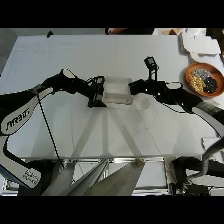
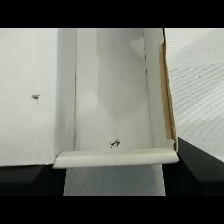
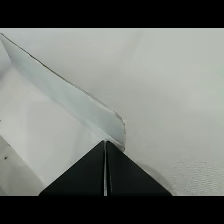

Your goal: Fold the box and place the chain.

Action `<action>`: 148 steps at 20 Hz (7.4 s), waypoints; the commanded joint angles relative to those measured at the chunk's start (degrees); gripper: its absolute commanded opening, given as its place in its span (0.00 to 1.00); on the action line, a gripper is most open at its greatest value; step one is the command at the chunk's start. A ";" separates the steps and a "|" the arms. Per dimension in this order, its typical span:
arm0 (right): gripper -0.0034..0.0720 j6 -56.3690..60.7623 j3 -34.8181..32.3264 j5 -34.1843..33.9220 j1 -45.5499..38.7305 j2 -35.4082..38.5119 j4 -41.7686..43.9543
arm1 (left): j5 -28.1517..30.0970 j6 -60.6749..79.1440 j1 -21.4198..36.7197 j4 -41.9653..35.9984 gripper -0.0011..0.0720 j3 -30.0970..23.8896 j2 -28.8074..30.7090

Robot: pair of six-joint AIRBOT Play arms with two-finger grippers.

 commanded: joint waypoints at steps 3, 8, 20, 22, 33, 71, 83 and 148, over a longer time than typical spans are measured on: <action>0.05 -4.79 0.39 2.95 0.02 0.66 -1.51 | -0.04 0.02 0.07 0.02 0.37 -0.02 -0.04; 0.05 1.16 0.39 5.68 0.02 12.04 -17.64 | -0.04 0.02 0.07 0.02 0.37 -0.02 -0.04; 0.21 13.25 0.37 30.03 0.02 24.76 -61.35 | -0.04 0.02 0.07 0.02 0.37 -0.02 -0.04; 0.31 11.67 0.37 27.36 0.02 22.14 -61.18 | -0.04 0.02 0.07 0.02 0.37 0.00 -0.04; 0.49 -19.28 0.37 18.01 0.02 3.89 -39.85 | -0.04 0.02 0.07 0.00 0.37 -0.02 -0.04; 0.06 -21.99 0.37 16.04 0.22 2.84 -27.82 | -0.04 0.02 0.07 0.02 0.37 -0.02 -0.04; 0.06 -1.84 0.37 22.67 -1.49 19.32 -37.11 | -0.04 0.02 0.07 0.02 0.37 0.00 -0.04; 0.44 57.61 -2.12 15.39 1.68 5.42 -30.25 | -0.07 0.02 0.07 0.02 0.37 -0.02 -0.04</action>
